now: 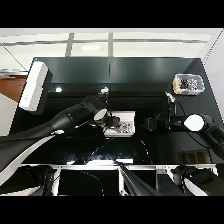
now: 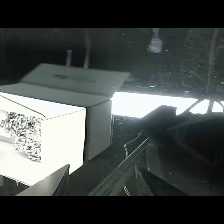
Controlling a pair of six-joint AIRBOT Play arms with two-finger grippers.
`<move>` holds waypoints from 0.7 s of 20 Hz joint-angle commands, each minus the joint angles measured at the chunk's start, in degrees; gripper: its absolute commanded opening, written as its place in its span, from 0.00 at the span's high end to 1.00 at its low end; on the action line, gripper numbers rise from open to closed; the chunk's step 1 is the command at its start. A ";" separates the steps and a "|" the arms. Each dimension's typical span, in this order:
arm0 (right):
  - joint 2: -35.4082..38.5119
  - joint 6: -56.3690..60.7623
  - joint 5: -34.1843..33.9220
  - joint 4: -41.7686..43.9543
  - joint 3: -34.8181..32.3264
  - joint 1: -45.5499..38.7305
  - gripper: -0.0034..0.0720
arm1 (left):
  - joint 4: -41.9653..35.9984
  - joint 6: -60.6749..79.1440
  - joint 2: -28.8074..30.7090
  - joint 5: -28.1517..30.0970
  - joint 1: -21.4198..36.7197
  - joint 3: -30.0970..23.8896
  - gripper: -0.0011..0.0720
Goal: Fold the box and place the chain.
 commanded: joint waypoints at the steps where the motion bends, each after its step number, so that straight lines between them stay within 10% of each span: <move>1: 0.04 0.09 0.00 -0.20 -0.04 0.00 0.30 | -0.52 19.71 4.79 -11.28 0.92 1.70 0.29; 8: 0.04 0.70 -0.02 -0.42 -0.04 0.00 0.30 | -2.58 32.15 20.06 -10.86 15.23 -4.79 0.29; 14: 0.04 0.74 -0.04 -0.63 -0.04 0.00 0.30 | -44.83 73.09 25.81 6.29 36.41 -22.97 0.29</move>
